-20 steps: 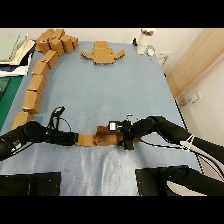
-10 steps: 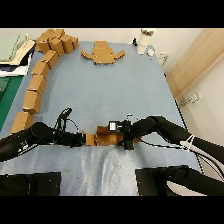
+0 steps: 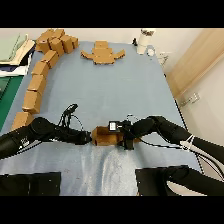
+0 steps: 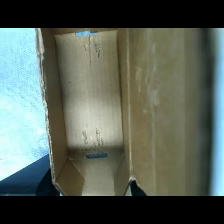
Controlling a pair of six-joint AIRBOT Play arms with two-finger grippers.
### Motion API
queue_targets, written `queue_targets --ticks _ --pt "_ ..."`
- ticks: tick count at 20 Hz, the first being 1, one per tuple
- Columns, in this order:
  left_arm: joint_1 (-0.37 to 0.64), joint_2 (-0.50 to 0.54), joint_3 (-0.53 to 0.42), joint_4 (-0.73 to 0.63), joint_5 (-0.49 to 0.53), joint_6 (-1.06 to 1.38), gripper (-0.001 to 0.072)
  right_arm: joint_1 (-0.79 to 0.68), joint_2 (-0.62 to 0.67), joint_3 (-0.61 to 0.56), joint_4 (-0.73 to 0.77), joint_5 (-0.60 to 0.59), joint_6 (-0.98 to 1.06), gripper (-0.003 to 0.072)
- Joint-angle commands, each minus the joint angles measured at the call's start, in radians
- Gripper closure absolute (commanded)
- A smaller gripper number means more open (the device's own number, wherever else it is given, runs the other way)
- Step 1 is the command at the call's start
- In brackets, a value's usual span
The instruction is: Fold the box.
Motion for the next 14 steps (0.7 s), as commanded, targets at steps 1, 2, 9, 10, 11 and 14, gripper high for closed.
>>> queue_targets --ticks 1,2,9,10,11,14 --pt "0.018 -0.001 0.006 -0.002 -0.031 0.000 0.0696 0.000 0.000 0.001 0.000 0.000 0.000 0.0187" --pt "0.018 -0.001 0.006 -0.002 -0.036 0.000 0.0696 0.000 0.000 0.000 0.000 0.000 0.000 0.0187" --pt "0.022 -0.001 0.006 -0.002 -0.036 0.001 0.0314 0.000 0.000 0.001 0.000 0.000 0.000 0.0187" --pt "0.034 -0.001 0.006 -0.002 -0.038 0.000 0.0314 0.000 0.000 0.001 0.000 0.000 0.000 0.0187" --pt "0.049 -0.001 0.006 -0.002 -0.040 0.000 0.0313 0.000 0.000 0.001 0.000 0.000 0.000 0.0187" --pt "0.091 -0.001 0.006 -0.003 -0.048 0.000 0.0313 0.000 0.000 0.001 0.000 0.000 0.000 0.0187"
